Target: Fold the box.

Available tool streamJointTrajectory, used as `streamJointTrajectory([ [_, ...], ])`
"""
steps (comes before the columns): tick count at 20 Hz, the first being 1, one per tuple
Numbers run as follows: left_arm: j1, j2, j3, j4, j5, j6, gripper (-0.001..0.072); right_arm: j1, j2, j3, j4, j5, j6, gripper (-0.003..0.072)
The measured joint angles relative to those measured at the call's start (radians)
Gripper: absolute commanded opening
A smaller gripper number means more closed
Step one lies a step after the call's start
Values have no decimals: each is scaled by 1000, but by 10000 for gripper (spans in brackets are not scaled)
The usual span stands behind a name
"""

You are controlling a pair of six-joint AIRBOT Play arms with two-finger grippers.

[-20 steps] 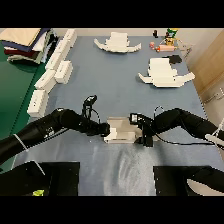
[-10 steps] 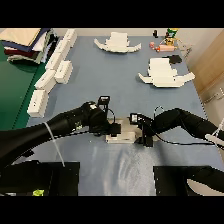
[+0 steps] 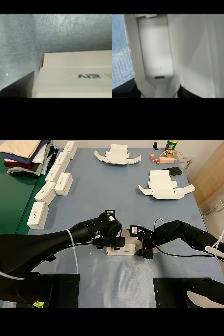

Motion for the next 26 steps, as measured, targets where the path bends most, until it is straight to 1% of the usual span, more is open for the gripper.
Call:
streamJointTrajectory([
  [4,-3,-50,39,11,-26,-3,460,0,0,0,0,0,0,503],
  [5,-3,-57,43,11,-30,-3,357,0,0,0,0,0,0,503],
  [6,-3,-63,47,12,-32,-4,108,0,0,0,0,0,0,503],
  [7,-3,-67,50,14,-35,-3,14,0,0,0,0,0,0,503],
  [8,-2,-69,51,18,-48,-7,14,0,0,0,0,0,1,503],
  [15,-2,-76,59,18,-45,9,16,0,0,0,0,0,0,503],
  [16,-2,-76,59,17,-45,11,26,0,0,0,0,0,0,503],
  [18,-2,-77,59,8,-38,16,532,0,0,0,0,0,0,503],
  [19,-3,-78,62,-8,-31,16,541,0,0,0,0,0,0,503],
  [22,-2,-75,79,3,-52,16,540,0,0,0,0,0,0,503],
  [26,16,-45,119,3,-114,43,540,0,0,0,0,0,0,503],
])
